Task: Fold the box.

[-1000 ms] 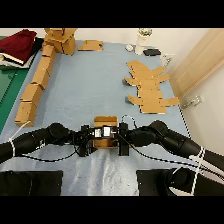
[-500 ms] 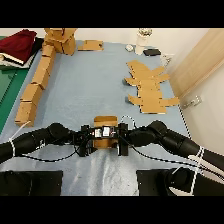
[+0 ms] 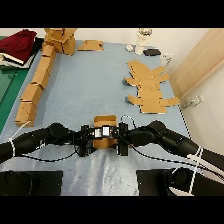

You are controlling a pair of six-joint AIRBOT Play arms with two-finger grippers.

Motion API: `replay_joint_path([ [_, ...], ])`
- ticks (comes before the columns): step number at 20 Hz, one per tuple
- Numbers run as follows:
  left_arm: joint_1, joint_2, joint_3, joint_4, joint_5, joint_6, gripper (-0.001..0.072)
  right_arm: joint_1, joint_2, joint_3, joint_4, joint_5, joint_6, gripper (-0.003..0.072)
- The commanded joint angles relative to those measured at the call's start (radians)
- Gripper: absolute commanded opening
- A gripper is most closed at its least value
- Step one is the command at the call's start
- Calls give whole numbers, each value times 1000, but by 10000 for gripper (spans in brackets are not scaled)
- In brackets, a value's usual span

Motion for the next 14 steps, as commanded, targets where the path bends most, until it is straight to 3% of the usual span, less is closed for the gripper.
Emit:
replay_joint_path([
  [1,0,0,0,0,0,0,488,1,7,1,0,-19,8,463],
  [4,0,0,0,0,0,0,488,0,74,1,-25,-100,136,463],
  [7,0,0,0,0,0,0,488,0,143,1,-164,-193,450,430],
  [9,0,0,0,0,0,0,488,0,190,1,-291,-283,690,160],
  [10,0,0,0,0,0,0,488,-4,215,1,-342,-323,798,78],
  [11,0,0,0,0,0,0,488,-14,235,1,-375,-353,885,65],
  [12,0,0,0,0,0,0,488,-26,252,1,-406,-381,944,5],
  [14,0,0,0,0,0,0,488,-69,264,1,-496,-441,1111,4],
])
